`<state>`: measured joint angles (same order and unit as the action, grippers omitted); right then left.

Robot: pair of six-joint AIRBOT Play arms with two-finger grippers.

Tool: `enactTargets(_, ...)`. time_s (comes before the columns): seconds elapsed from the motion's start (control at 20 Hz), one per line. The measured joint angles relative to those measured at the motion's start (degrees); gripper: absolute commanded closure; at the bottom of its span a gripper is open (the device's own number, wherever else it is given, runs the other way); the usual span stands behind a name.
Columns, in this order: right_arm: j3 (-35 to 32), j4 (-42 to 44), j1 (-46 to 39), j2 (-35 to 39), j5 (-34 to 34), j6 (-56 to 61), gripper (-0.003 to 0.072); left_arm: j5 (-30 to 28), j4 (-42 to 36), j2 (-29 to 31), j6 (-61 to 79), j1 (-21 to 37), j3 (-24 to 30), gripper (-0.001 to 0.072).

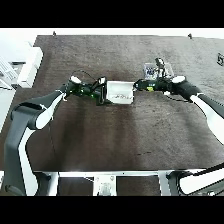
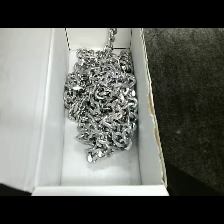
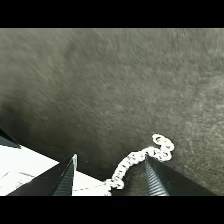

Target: Fold the box and place the chain.

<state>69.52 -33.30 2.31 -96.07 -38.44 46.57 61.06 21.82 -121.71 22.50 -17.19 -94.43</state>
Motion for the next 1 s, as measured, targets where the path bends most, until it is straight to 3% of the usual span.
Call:
enactTargets(0.25, 3.4, -19.7, 3.2, -1.0, 0.9, 15.1, 0.0188, 0.0, 0.0, 0.0, 0.0, 0.0, 0.0, 0.0231)
enactTargets(0.4, 4.4, -27.1, 3.8, -1.7, 0.9, 20.9, 0.0188, 0.0, 0.0, 0.0, 0.0, 0.0, 0.0, 0.0231)
enactTargets(0.8, 9.9, -34.4, 5.5, -6.6, -1.2, 26.6, 0.0194, 0.0, 0.0, 0.0, 0.0, 0.0, 0.0, 0.0231)
enactTargets(0.9, 11.0, -36.2, 5.8, -7.5, -2.1, 27.9, 0.0278, 0.0, 0.0, 0.0, 0.0, 0.0, 0.0, 0.0231)
enactTargets(1.0, 12.0, -37.4, 6.2, -8.4, -2.6, 28.9, 0.0281, 0.1, 0.0, 0.0, 0.0, 0.0, 0.0, 0.0230)
